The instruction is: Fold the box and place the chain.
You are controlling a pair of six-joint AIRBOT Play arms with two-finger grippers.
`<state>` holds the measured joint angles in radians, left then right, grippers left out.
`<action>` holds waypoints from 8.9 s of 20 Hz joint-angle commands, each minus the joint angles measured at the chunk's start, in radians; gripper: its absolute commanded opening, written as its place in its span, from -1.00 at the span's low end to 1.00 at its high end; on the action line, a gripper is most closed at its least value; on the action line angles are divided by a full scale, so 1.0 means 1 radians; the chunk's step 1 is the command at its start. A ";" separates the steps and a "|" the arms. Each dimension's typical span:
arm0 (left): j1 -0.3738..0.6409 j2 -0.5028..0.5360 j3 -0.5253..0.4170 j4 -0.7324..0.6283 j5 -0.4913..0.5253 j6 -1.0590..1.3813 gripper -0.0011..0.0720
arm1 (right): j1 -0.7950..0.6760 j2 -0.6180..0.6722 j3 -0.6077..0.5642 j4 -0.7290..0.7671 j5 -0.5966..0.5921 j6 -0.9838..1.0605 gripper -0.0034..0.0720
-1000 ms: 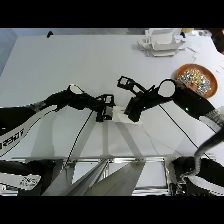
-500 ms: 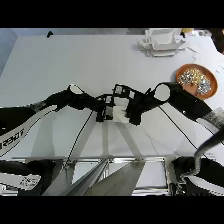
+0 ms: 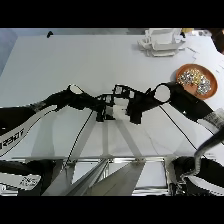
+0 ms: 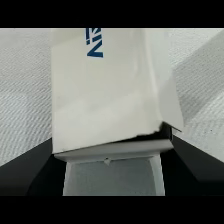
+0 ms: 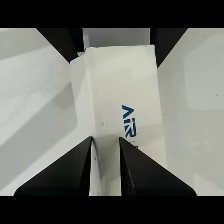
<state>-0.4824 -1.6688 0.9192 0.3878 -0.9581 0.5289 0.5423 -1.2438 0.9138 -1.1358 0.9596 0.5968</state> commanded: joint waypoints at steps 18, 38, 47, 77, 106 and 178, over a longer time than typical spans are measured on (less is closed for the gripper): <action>0.000 0.000 0.000 0.002 -0.004 0.002 -0.75 | 0.001 0.009 -0.027 -0.014 -0.102 0.031 -0.54; 0.000 0.000 0.000 0.002 -0.004 0.002 -0.75 | 0.001 0.077 -0.053 0.046 -0.077 0.027 0.20; 0.000 0.000 0.000 0.002 -0.004 0.002 -0.75 | 0.001 0.050 -0.053 0.045 -0.066 0.031 -0.87; 0.001 0.000 0.000 0.002 -0.004 0.002 -0.75 | 0.000 0.250 -0.082 -0.187 -0.066 0.440 -0.87; 0.016 0.044 0.000 -0.008 -0.035 -0.049 -0.96 | -0.887 0.444 -0.098 -0.378 0.594 0.792 -0.87; 0.923 1.036 -0.156 0.701 -0.342 -1.708 0.92 | -0.887 0.444 -0.098 -0.378 0.594 0.792 -0.87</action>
<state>0.4412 -0.6399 0.7631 1.0996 -1.2400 -1.1564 -0.3447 -0.8009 0.8158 -1.5143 1.5532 1.3888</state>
